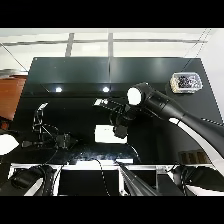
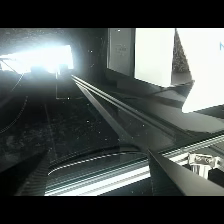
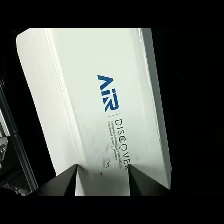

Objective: Fold the box and place the chain.

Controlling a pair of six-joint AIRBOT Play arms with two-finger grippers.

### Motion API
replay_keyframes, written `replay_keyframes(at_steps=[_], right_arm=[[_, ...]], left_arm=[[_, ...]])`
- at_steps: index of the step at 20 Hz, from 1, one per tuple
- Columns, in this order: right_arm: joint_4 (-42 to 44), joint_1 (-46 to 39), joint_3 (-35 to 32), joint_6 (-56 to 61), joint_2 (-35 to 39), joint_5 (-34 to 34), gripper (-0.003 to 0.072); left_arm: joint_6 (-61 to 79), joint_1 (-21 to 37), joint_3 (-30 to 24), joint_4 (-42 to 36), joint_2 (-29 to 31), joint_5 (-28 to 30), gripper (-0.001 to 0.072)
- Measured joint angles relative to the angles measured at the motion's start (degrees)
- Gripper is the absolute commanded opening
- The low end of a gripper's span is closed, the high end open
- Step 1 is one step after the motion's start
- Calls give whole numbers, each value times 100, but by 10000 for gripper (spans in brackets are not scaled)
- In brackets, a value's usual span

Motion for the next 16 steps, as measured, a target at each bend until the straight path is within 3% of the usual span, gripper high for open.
replay_keyframes(at_steps=[2, 3, 4, 5, 16], right_arm=[[-35, 0, 0, 22, 0, 2, 289], [-50, 0, 0, 20, 0, 2, 346], [-63, 0, 0, 22, 2, 0, 572], [-72, 0, 0, 24, 11, 7, 705], [-326, 50, 0, -339, 42, -249, 708]], left_arm=[[-2, 0, 0, 7, 0, 0, 709], [0, 0, 0, 13, 2, 0, 709], [-2, 0, 0, 17, 0, 0, 709], [-2, 0, -2, 20, 0, 0, 709], [-7, 2, 0, 125, 2, 4, 709]])
